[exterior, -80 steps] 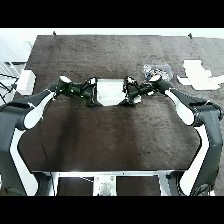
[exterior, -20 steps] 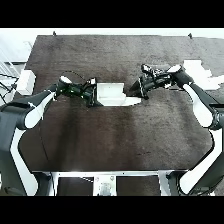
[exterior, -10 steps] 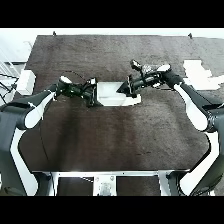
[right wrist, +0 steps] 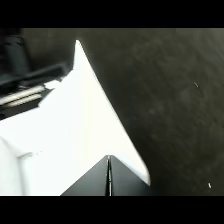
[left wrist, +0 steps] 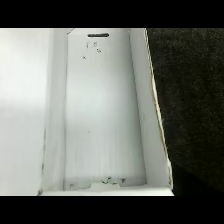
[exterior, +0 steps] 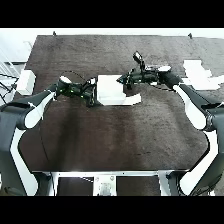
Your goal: Fold the box and place the chain.
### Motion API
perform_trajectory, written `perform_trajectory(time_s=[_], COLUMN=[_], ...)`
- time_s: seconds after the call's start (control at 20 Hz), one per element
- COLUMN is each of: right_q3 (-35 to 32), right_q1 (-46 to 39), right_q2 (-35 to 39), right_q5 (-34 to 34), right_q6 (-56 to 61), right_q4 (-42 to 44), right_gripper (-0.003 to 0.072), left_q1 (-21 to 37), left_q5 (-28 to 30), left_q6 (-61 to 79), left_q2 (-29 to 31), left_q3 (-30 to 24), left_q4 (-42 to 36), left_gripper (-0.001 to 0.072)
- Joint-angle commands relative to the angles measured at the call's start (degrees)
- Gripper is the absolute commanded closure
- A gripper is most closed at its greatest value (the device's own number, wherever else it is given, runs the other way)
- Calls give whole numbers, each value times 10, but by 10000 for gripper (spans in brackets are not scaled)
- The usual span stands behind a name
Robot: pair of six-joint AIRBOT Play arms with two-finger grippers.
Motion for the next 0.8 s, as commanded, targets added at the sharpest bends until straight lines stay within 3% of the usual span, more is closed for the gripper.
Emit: perform_trajectory(time_s=[0.0, 0.5, 0.75], right_q3=[0, 1, 1], right_q1=[0, 0, -9], right_q2=[-23, -30, 38], right_q5=[-20, -18, 13], right_q6=[34, 45, 23], right_q4=[-31, -40, -41], right_gripper=[671, 671, 671], left_q1=[0, 0, 0], left_q5=[1, 1, 1], left_q6=[0, 0, 0], left_q2=[0, 0, 0], left_q3=[0, 0, 0], left_q4=[1, 1, 1], left_gripper=[233, 233, 233])
